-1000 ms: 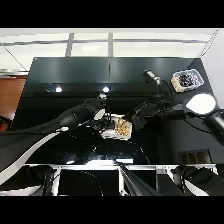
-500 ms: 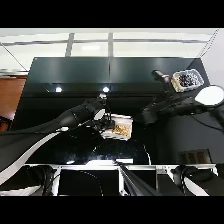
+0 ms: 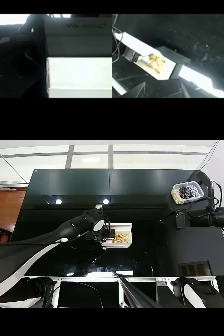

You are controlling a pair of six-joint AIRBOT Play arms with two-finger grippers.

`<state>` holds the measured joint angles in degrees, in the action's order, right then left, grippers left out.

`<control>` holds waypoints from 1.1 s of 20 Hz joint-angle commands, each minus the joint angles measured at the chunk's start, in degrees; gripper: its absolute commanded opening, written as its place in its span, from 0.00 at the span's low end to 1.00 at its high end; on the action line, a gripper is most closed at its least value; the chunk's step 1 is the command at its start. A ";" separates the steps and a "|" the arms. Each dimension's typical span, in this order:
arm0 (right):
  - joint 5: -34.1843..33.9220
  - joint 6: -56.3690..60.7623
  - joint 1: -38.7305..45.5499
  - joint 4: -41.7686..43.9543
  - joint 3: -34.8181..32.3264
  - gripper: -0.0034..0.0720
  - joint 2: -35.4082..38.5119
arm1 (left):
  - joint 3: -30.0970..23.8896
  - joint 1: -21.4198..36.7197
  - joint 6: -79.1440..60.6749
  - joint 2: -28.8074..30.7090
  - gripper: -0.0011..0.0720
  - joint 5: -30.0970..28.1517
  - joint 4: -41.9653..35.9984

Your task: Fold the box and place the chain.

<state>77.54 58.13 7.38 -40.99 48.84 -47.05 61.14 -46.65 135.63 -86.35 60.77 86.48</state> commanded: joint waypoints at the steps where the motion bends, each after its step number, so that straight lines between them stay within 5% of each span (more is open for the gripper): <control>1: -1.73 -0.07 1.07 0.13 0.07 0.74 0.48 | 0.07 0.68 1.53 0.28 0.23 -0.02 -0.76; 3: -2.12 -0.09 1.07 0.04 0.07 0.74 0.48 | 0.24 0.70 0.92 1.40 0.85 0.24 -1.95; 4: -2.49 -0.09 1.07 0.04 0.07 0.74 0.48 | 1.03 0.70 -0.98 2.01 0.96 1.64 -1.70; 8: -4.44 -0.09 1.07 0.04 0.07 0.74 0.48 | 5.29 0.66 -14.23 5.31 0.96 7.61 -1.31; 15: -4.74 -0.96 1.07 -0.02 0.07 0.74 0.48 | 4.07 4.02 -42.99 19.47 0.96 18.67 -1.44; 19: -4.66 -0.94 1.07 -0.02 0.07 0.74 0.48 | -4.20 16.52 -54.07 26.43 0.95 16.61 -2.51; 22: -4.68 -0.92 1.07 0.00 0.07 0.74 0.48 | -13.20 30.29 -65.59 28.63 0.95 11.98 -12.50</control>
<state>72.90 57.23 8.40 -41.01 48.84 -46.61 55.00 -27.18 83.11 -60.66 75.75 81.84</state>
